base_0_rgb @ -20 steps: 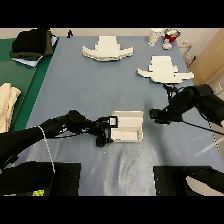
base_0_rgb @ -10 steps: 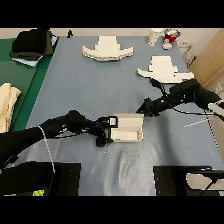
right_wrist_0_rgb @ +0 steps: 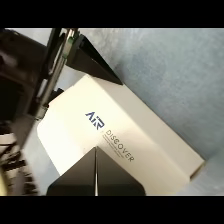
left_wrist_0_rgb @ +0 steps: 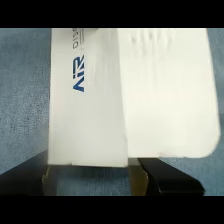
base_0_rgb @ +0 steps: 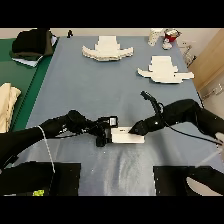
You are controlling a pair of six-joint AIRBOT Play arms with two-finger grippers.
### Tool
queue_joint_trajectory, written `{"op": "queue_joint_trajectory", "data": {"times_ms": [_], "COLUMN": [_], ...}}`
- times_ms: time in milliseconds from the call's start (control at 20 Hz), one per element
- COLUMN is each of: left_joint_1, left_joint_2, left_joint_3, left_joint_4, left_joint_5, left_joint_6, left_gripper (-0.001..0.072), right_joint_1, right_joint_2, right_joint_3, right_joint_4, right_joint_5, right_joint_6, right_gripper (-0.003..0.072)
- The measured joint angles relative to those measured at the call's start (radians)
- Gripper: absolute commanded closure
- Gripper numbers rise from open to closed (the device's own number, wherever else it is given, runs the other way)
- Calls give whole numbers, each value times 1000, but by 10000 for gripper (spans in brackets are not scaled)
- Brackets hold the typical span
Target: Fold the box.
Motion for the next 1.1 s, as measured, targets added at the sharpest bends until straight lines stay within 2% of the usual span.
{"op": "queue_joint_trajectory", "data": {"times_ms": [300, 350, 450, 600, 850, 1100], "left_joint_1": [0, 0, 0, 0, 0, 0], "left_joint_2": [0, 0, 0, 0, 0, 0], "left_joint_3": [0, 0, 0, 0, 0, 0], "left_joint_4": [0, 0, 0, 0, 0, 0], "left_joint_5": [0, 0, 0, 0, 0, 0], "left_joint_6": [0, 0, 0, 0, 0, 0], "left_gripper": [224, 224, 224, 223, 224, 224], "right_joint_1": [191, 212, 246, 284, 317, 391], "right_joint_2": [259, 278, 304, 321, 290, 231], "right_joint_3": [-160, -171, -183, -169, -128, -117], "right_joint_4": [-125, -145, -195, -289, -458, -527], "right_joint_5": [313, 346, 389, 415, 411, 400], "right_joint_6": [-13, -13, -25, -87, -169, -242], "right_gripper": [682, 651, 402, 160, 155, 155]}}
